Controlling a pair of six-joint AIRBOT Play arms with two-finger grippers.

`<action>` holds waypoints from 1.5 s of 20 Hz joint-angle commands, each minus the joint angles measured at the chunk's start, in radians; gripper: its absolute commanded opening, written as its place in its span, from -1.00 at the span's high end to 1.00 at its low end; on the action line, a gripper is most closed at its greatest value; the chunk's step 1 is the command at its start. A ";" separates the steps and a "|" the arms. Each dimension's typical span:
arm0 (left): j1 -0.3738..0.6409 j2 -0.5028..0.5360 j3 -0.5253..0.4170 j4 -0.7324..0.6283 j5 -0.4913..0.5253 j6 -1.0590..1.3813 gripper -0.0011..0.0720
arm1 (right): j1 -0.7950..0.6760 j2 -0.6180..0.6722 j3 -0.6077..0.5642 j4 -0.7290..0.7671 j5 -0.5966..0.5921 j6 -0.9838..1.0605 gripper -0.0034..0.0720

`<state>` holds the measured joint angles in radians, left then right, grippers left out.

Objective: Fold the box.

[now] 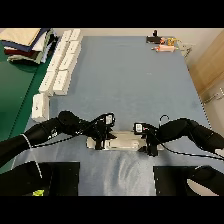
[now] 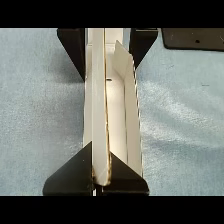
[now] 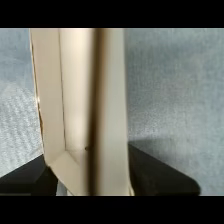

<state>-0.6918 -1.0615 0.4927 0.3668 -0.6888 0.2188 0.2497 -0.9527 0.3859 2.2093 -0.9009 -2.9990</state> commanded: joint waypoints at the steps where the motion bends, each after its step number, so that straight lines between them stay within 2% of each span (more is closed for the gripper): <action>1: 0.000 0.000 0.000 0.000 0.000 0.000 0.93 | 0.001 0.003 0.001 0.005 0.003 -0.002 -0.43; 6: 0.000 0.000 0.000 0.000 0.000 0.000 0.94 | 0.001 0.004 0.001 0.024 -0.001 -0.002 -0.50; 7: 0.000 0.000 0.000 0.000 0.000 0.000 0.93 | 0.001 0.004 0.001 0.032 -0.001 -0.002 -0.60; 8: 0.000 0.000 0.000 0.000 0.000 0.000 0.94 | 0.001 0.006 0.001 0.032 0.000 -0.002 -0.81; 9: 0.000 0.000 0.000 0.000 0.000 0.000 0.94 | 0.001 0.009 0.001 0.032 -0.001 -0.002 -0.88; 14: 0.000 0.000 0.000 0.000 0.000 0.000 0.93 | 0.001 0.042 0.001 0.038 -0.002 -0.002 -0.88; 28: 0.000 0.000 0.000 0.000 0.000 0.000 0.93 | 0.005 -0.015 -0.003 0.039 0.010 -0.002 -0.81; 30: 0.000 0.000 0.000 0.000 0.000 0.000 0.94 | 0.023 -0.016 -0.006 0.038 0.010 -0.002 -0.43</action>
<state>-0.6918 -1.0615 0.4927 0.3672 -0.6891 0.2184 0.2581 -0.9657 0.3824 2.2490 -0.8867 -3.0009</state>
